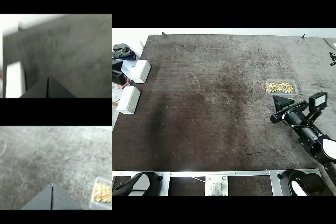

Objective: Fold the box and place the chain.

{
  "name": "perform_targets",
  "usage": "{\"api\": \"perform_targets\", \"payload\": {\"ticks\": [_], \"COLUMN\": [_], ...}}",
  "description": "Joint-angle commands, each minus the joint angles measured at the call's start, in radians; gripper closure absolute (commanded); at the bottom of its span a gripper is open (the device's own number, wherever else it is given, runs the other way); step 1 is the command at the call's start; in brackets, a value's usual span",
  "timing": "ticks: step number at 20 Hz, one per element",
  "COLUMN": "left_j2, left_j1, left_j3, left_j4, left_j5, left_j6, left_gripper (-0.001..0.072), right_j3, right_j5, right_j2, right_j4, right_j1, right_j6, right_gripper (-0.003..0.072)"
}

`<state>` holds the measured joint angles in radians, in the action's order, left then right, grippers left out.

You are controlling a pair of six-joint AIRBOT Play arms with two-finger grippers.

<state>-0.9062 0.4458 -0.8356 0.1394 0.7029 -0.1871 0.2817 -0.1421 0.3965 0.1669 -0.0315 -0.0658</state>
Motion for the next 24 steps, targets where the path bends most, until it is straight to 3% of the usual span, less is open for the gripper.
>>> {"api": "perform_targets", "payload": {"ticks": [1, 4, 8, 11, 20, 24], "left_j2": [0.166, 0.306, 0.466, 0.536, 0.540, 0.540], "left_j1": [-0.197, -0.370, -0.491, -0.503, -0.503, -0.503], "left_j3": [0.150, 0.335, 0.537, 0.618, 0.657, 0.657], "left_j4": [-0.257, -0.438, -0.698, -0.717, -0.749, -0.749], "left_j5": [-0.220, -0.406, -0.444, -0.524, -0.689, -0.692], "left_j6": [-0.272, -0.443, -0.616, -0.634, -0.626, -0.625], "left_gripper": [0.0704, 0.0703, 0.0703, 0.0704, 0.0699, 0.0697], "right_j3": [0.000, -0.013, -0.087, -0.115, -0.116, -0.116], "right_j5": [0.042, 0.053, 0.054, 0.077, 0.079, 0.079], "right_j2": [-0.068, -0.114, -0.168, -0.196, -0.196, -0.196], "right_j4": [0.009, 0.013, 0.013, 0.016, 0.016, 0.016], "right_j1": [-0.001, -0.001, -0.001, -0.001, -0.001, -0.001], "right_j6": [-0.036, -0.036, -0.036, -0.036, -0.036, -0.036], "right_gripper": [0.0704, 0.0704, 0.0703, 0.0703, 0.0703, 0.0703]}}
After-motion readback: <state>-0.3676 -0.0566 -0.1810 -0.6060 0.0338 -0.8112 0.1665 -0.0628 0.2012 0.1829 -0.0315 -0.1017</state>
